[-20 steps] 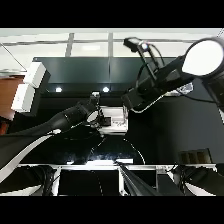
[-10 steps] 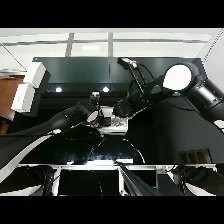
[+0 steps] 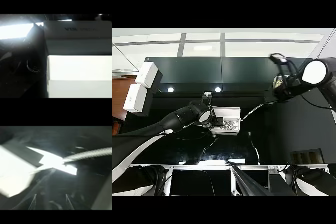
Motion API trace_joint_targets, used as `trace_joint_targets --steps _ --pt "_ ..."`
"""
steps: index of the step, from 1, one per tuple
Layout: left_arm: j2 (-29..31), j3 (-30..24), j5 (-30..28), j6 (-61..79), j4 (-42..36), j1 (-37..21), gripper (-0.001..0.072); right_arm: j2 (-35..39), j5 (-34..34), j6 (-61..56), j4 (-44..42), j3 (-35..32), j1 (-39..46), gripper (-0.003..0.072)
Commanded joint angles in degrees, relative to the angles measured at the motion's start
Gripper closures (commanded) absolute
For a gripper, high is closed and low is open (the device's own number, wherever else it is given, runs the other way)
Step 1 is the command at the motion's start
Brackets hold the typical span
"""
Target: Fold the box and place the chain.
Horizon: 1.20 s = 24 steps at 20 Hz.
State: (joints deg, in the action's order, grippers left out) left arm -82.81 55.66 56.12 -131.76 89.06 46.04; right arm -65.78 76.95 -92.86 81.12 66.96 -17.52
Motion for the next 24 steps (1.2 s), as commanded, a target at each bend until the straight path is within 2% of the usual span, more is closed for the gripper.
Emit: trace_joint_targets --steps 1,4,7,9,10,12,13,14,17,18,19,20,21,22,24 --pt "0.0 0.0 -0.2 0.0 0.2 0.0 0.0680 -0.9 -10.8 -5.0 3.9 -8.2 7.7 -0.0014" --pt "0.0 0.0 -0.2 0.0 0.2 0.0 0.0680 -7.3 -18.0 -5.4 1.8 -10.7 9.4 -0.0019" --pt "0.0 0.0 -0.2 0.0 0.2 0.0 0.0680 -12.0 -29.4 -20.1 4.7 -10.7 9.6 -0.0011" --pt "0.0 0.0 -0.3 0.0 0.2 -0.1 0.0679 -14.9 -32.6 -35.8 7.8 -10.7 9.6 -0.0010" --pt "0.0 0.0 -0.5 0.0 0.2 -0.3 0.0679 -16.4 -33.5 -39.7 8.8 -10.7 9.6 -0.0010" --pt "0.0 0.0 -0.4 0.0 0.2 -0.7 0.0680 -18.4 -35.5 -42.1 9.2 -10.7 9.6 -0.0009" --pt "0.0 0.0 -0.4 0.0 0.2 -0.8 0.0680 -18.9 -37.2 -42.2 9.4 -10.7 9.7 0.0028" --pt "0.0 0.0 -0.4 0.0 0.0 -0.8 0.0680 -19.0 -38.8 -42.2 9.6 -10.7 9.6 0.0095" --pt "0.0 0.0 -0.4 0.0 -0.3 -0.8 0.0680 -19.2 -40.5 -42.2 9.9 -10.7 9.8 0.0097" --pt "0.0 0.0 -0.4 0.0 -0.3 -0.8 0.0680 -19.2 -40.3 -42.2 10.3 -10.7 9.9 0.0149" --pt "0.0 0.0 -0.4 0.0 -0.3 -0.8 0.0680 -19.2 -40.0 -42.2 10.4 -10.7 9.9 0.0152" --pt "0.0 0.0 -0.4 0.0 -0.3 -0.8 0.0680 -19.2 -39.6 -42.1 10.4 -10.7 9.9 0.0203" --pt "0.0 0.0 -0.3 0.0 -0.2 -0.8 0.0679 -19.1 -38.9 -40.6 10.4 -10.6 9.9 0.0575" --pt "0.0 0.0 -0.3 0.0 -0.3 -0.8 0.0680 -19.1 -38.2 -38.7 10.2 -10.6 9.9 0.0656" --pt "0.0 0.0 -0.1 0.0 -0.3 -0.8 0.0679 -18.9 -36.2 -36.7 9.5 -10.4 9.9 0.0657"
